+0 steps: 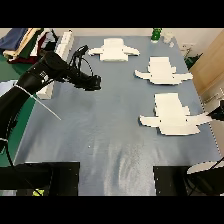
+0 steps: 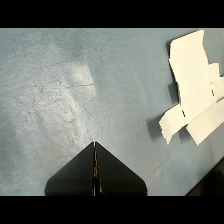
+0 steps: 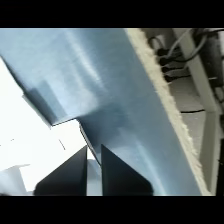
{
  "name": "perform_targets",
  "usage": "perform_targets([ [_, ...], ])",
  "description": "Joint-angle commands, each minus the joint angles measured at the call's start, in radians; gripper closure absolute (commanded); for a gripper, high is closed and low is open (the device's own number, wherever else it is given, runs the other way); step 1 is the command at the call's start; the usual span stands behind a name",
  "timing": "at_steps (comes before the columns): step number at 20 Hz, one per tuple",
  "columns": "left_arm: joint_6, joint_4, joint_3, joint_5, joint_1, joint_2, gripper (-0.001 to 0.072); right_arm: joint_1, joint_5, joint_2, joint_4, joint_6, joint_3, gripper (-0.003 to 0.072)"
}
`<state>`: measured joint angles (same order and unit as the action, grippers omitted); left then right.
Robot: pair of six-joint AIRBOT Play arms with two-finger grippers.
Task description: Fold the box.
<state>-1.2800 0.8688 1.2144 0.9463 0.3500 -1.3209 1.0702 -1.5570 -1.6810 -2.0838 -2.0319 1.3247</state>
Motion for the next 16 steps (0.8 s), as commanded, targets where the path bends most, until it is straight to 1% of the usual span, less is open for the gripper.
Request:
perform_targets([
  [1, 0.001, -0.005, 0.001, 0.044, 0.000, 0.000, 0.0695, -0.031, -0.090, -0.005, -0.101, -0.045, 0.000, 0.0683],
  [3, 0.001, -0.005, 0.001, 0.036, 0.000, 0.000, 0.0695, -0.089, -0.105, -0.005, -0.125, -0.030, -0.001, 0.0684],
  [5, 0.000, -0.006, 0.001, 0.029, 0.000, 0.000, 0.0695, -0.163, -0.112, 0.002, -0.180, -0.003, -0.009, 0.0684],
  [7, 0.000, -0.009, 0.001, 0.034, 0.000, 0.000, 0.0695, -0.263, -0.118, 0.025, -0.248, -0.002, -0.031, 0.0685],
  [8, 0.001, -0.009, 0.001, 0.037, 0.000, 0.000, 0.0695, -0.315, -0.114, 0.043, -0.256, 0.009, -0.047, 0.0685],
  [12, 0.008, -0.008, 0.001, 0.076, 0.000, 0.000, 0.0695, -0.519, -0.044, 0.162, -0.247, 0.081, -0.170, 0.0686],
  [14, 0.013, -0.008, 0.001, 0.127, -0.001, 0.000, 0.0695, -0.594, -0.031, 0.235, -0.223, 0.092, -0.257, 0.0686],
  [16, 0.034, -0.008, 0.000, 0.187, -0.001, 0.001, 0.0696, -0.635, 0.002, 0.314, -0.158, 0.123, -0.360, 0.0686],
])
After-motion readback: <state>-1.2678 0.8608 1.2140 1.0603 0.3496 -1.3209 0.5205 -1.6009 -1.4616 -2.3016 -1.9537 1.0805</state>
